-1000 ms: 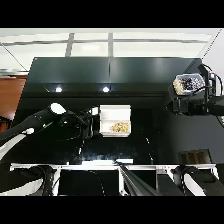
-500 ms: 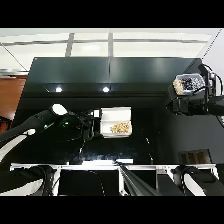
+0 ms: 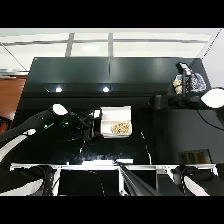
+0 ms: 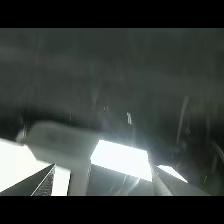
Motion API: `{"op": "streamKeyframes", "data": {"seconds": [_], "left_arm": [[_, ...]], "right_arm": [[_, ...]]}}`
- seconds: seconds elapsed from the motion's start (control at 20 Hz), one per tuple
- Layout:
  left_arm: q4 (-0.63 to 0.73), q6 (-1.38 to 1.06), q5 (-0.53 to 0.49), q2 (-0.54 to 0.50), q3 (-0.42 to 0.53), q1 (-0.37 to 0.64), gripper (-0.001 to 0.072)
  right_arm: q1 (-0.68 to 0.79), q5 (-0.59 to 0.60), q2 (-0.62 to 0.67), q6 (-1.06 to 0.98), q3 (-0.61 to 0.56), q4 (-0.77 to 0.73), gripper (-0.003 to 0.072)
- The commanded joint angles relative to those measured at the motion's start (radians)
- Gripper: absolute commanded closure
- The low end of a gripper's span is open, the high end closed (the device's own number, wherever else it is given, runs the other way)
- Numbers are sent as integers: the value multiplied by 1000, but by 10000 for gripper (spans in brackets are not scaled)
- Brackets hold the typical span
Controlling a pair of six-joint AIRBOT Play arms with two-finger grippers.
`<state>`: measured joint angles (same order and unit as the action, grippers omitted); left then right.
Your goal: Fold the box and place the chain.
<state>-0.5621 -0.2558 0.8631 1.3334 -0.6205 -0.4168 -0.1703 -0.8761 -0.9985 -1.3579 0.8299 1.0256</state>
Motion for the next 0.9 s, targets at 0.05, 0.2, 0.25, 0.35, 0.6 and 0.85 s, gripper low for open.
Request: {"op": "streamKeyframes", "data": {"seconds": [0.05,0.2,0.25,0.35,0.6,0.85], "left_arm": [[-2,0,-3,1,0,-1,369],[-2,0,-3,1,0,-1,369],[-2,0,-3,1,0,-1,368],[-2,0,-3,1,0,-1,369],[-2,0,-3,1,0,-1,369],[-2,0,-3,1,0,-1,369]], "right_arm": [[-64,112,-227,172,77,-77,-23],[-80,-13,-268,513,92,-139,28],[-81,-71,-266,597,92,-139,28],[-86,-191,-260,686,92,-141,27],[-133,-200,-229,894,92,-175,26],[-125,-80,-174,895,172,-235,26]]}}
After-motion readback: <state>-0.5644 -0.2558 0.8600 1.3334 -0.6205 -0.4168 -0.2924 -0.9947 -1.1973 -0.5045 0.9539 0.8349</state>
